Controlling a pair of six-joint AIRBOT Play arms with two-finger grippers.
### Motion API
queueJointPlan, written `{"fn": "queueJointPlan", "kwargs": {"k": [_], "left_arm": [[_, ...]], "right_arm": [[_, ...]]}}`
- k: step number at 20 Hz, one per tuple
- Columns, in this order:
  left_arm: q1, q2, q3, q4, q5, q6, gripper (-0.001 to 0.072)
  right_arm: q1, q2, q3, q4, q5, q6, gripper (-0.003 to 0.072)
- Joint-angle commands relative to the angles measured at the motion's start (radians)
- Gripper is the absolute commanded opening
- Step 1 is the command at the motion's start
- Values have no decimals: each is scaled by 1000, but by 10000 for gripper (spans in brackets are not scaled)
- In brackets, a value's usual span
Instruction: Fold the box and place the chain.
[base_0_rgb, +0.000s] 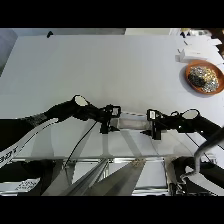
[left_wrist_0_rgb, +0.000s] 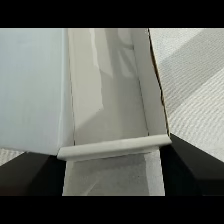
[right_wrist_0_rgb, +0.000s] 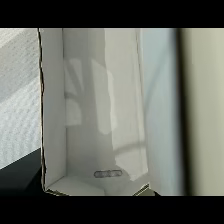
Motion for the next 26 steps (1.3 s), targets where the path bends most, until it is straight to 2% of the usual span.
{"fn": "queueJointPlan", "kwargs": {"k": [1, 8, 9, 10, 11, 15, 22, 26], "left_arm": [[0, 0, -1, 2, -3, 0, 208], [-1, 0, -1, 2, -3, 0, 208], [-1, 0, -1, 2, -3, 0, 208], [-1, 0, -1, 2, -3, 0, 208], [-1, 0, -1, 2, -3, 0, 208], [0, 0, -1, 2, -3, 0, 208], [-1, 0, -1, 2, -3, 0, 208], [-1, 0, -1, 2, -3, 0, 208]], "right_arm": [[0, 0, 1, 2, 0, 0, 411], [0, 0, 1, 10, 10, 2, 414], [0, 0, 1, 11, 18, 8, 466], [0, 1, 1, 11, 23, 10, 640], [0, 6, 1, 7, 23, 34, 698], [0, 98, 1, -47, 25, 101, 698], [0, 425, 1, -425, 60, 473, 692], [0, 569, 1, -438, 82, 618, 688]]}}
